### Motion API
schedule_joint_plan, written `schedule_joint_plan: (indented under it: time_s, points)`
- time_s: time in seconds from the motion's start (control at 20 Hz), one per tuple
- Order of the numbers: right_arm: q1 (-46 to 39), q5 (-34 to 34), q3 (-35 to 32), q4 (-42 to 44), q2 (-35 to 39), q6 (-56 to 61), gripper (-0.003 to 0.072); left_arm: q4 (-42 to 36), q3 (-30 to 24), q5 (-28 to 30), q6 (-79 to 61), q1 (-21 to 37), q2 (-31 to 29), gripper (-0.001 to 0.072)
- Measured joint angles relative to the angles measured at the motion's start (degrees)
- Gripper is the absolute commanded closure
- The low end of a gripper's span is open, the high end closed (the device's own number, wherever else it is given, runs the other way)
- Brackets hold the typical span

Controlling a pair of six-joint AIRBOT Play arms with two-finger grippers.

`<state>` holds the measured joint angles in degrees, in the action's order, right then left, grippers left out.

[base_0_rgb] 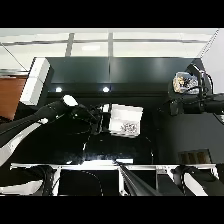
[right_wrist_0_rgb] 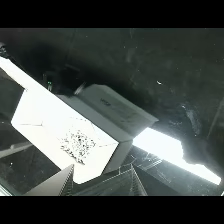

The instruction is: Fold the box and place the chain.

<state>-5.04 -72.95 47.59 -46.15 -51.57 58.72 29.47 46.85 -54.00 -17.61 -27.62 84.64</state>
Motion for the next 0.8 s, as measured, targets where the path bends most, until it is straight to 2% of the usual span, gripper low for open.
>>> schedule_joint_plan:
  time_s: [0.1,0.15,0.2,0.25,0.3,0.55,0.7,0.8]
  points:
    - [0.0,0.0,0.0,0.0,0.0,0.0,0.0253,0.11,0.0,-0.02,0.0,-0.11,0.04,0.004]
    - [0.0,0.0,0.0,0.0,0.0,0.0,0.0253,0.11,0.0,-0.02,0.0,-0.13,0.04,0.0124]
    - [0.0,0.02,0.0,0.0,0.0,0.0,0.0228,0.13,0.0,-0.02,0.0,-0.15,0.07,0.0173]
    - [0.07,0.22,-0.02,0.0,0.0,0.0,0.0086,0.13,0.0,-0.02,0.0,-0.17,0.09,0.0185]
    - [0.39,0.76,-0.15,0.02,0.0,0.02,0.0045,0.11,0.0,-0.04,0.0,-0.17,0.15,0.0217]
    - [6.67,9.44,-0.98,-0.81,-1.14,2.1,0.0047,0.11,0.02,-0.09,0.0,-0.17,0.37,0.0221]
    - [10.95,16.48,-1.11,-1.2,-4.83,4.26,0.0048,0.17,0.04,-0.07,0.0,-0.17,0.39,0.0221]
    - [13.66,18.78,-1.16,-1.22,-8.04,4.28,0.0049,0.24,0.04,-0.04,0.0,-0.17,0.39,0.0221]
